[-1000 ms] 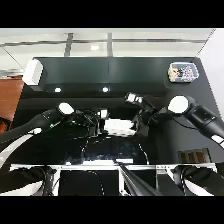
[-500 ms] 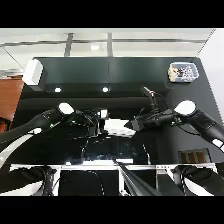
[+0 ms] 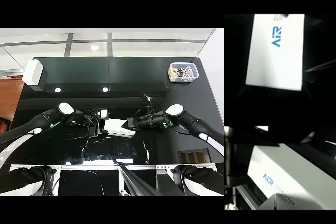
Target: Fold the box and place the chain.
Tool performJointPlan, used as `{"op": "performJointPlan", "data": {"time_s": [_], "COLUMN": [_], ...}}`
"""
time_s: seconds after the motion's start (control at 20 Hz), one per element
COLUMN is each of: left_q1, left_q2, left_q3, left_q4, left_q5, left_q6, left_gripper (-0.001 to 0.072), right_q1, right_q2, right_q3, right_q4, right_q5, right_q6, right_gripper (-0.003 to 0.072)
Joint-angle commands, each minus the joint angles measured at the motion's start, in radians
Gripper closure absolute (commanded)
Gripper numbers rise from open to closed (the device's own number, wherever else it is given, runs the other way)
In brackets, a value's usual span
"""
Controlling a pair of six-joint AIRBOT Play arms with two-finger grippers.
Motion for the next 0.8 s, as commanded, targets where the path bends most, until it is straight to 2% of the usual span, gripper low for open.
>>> {"op": "performJointPlan", "data": {"time_s": [0.0,0.2,0.3,0.35,0.5,0.55,0.6,0.65,0.75], "left_q1": [0.000,0.000,0.000,0.000,0.004,0.007,0.008,0.008,0.008], "left_q2": [0.000,0.000,0.000,0.000,0.005,0.012,0.026,0.049,0.106], "left_q3": [0.001,0.001,0.001,0.001,0.011,0.020,0.030,0.041,0.063], "left_q4": [0.000,0.000,0.000,0.000,0.005,0.018,0.053,0.126,0.274], "left_q5": [0.000,0.000,0.000,0.000,-0.006,-0.011,-0.010,-0.011,-0.077], "left_q6": [0.000,0.000,-0.001,0.000,-0.019,-0.069,-0.145,-0.246,-0.389], "left_gripper": [0.0255,0.0255,0.0255,0.0255,0.0253,0.0205,0.0018,-0.0004,-0.0004], "right_q1": [0.002,0.002,-0.016,-0.043,-0.197,-0.265,-0.338,-0.421,-0.570], "right_q2": [-0.027,-0.027,-0.022,-0.015,0.053,0.089,0.131,0.180,0.273], "right_q3": [-0.002,-0.002,0.010,0.024,0.092,0.106,0.112,0.113,0.112], "right_q4": [-0.062,-0.061,-0.062,-0.061,-0.067,-0.074,-0.084,-0.104,-0.199], "right_q5": [-0.010,0.004,0.052,0.098,0.352,0.434,0.504,0.562,0.621], "right_q6": [0.019,0.014,-0.023,-0.024,-0.026,-0.026,-0.026,-0.026,-0.026], "right_gripper": [0.0667,0.0667,0.0667,0.0667,0.0668,0.0668,0.0668,0.0667,0.0667]}}
